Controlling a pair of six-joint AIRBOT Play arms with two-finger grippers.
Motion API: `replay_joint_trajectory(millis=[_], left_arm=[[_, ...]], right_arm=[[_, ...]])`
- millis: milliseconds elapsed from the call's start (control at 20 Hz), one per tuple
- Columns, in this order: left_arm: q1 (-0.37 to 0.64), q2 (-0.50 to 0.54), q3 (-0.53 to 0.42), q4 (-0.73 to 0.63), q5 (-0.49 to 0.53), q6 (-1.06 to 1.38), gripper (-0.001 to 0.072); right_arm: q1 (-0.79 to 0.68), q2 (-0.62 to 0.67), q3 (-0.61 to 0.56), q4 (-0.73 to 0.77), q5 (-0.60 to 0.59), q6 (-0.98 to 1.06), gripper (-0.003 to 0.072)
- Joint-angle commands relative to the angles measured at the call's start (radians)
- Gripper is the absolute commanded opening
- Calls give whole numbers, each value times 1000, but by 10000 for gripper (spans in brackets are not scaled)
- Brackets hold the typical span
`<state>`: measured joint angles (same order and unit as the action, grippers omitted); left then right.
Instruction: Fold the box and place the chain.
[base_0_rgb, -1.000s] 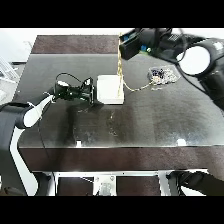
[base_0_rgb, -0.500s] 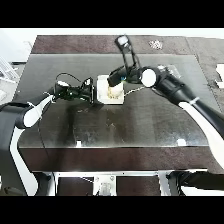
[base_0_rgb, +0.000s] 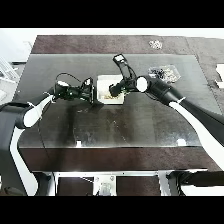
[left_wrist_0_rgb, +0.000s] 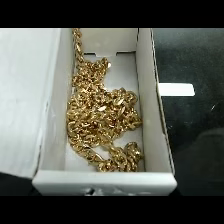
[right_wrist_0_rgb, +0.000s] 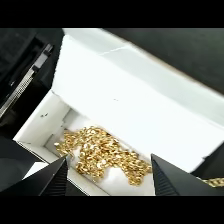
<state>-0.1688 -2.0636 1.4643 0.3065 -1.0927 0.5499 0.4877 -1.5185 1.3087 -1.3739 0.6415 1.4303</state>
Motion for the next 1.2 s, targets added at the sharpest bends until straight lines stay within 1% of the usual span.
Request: replay_joint_trajectory(millis=[0, 150, 250, 350, 500, 550, 750, 900, 1000, 1150], left_arm=[[1, 0, 0, 0, 0, 0, 470], [1, 0, 0, 0, 0, 0, 471], [1, 0, 0, 0, 0, 0, 471], [1, 0, 0, 0, 0, 0, 471], [1, 0, 0, 0, 0, 0, 471], [1, 0, 0, 0, 0, 0, 470], [1, 0, 0, 0, 0, 0, 471], [1, 0, 0, 0, 0, 0, 471], [1, 0, 0, 0, 0, 0, 471], [1, 0, 0, 0, 0, 0, 471]], right_arm=[[-68, 60, -2, -15, 35, 17, 597], [-189, 90, -21, -18, 35, 83, 597], [-282, 90, -71, -17, 12, 128, 597], [-369, 87, -140, -13, -46, 180, 597], [-450, 64, -227, 26, -198, 243, 597], [-465, 44, -240, 61, -237, 242, 597], [-478, -72, -240, 156, -317, 242, 597], [-476, -130, -240, 253, -413, 242, 597], [-475, -158, -222, 303, -414, 241, 597], [-459, -195, -182, 311, -417, 238, 596]])
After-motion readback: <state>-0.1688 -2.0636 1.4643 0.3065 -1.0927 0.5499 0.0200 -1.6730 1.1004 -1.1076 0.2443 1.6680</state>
